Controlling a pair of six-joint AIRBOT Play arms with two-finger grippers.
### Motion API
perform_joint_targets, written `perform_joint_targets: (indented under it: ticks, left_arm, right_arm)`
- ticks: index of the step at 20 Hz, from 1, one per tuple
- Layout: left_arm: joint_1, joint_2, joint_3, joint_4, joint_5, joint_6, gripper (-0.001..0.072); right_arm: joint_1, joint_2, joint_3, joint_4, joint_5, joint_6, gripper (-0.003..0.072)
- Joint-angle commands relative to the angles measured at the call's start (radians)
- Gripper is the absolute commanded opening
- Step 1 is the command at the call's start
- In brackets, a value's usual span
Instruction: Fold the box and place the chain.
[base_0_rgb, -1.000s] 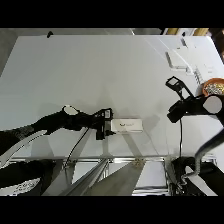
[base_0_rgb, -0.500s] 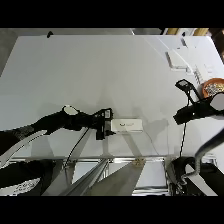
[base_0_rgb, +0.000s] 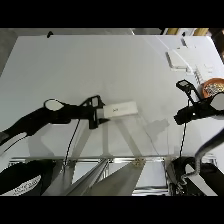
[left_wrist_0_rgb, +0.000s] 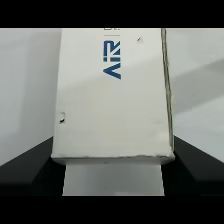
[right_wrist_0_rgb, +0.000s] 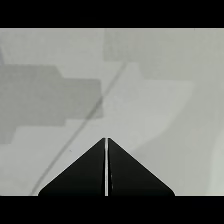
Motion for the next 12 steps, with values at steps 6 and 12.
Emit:
perform_joint_targets:
  ticks: [6,12]
  left_arm:
    - [0.488,0.289,0.0,0.435,0.27,-0.664,0.021]
    - [0.8,0.267,0.0,0.831,0.196,-1.189,0.0211]
  right_arm:
    - [0.0,-0.001,0.0,0.001,0.001,0.0,0.0015]
    - [0.0,-0.001,0.0,0.0,0.001,0.0,0.0015]
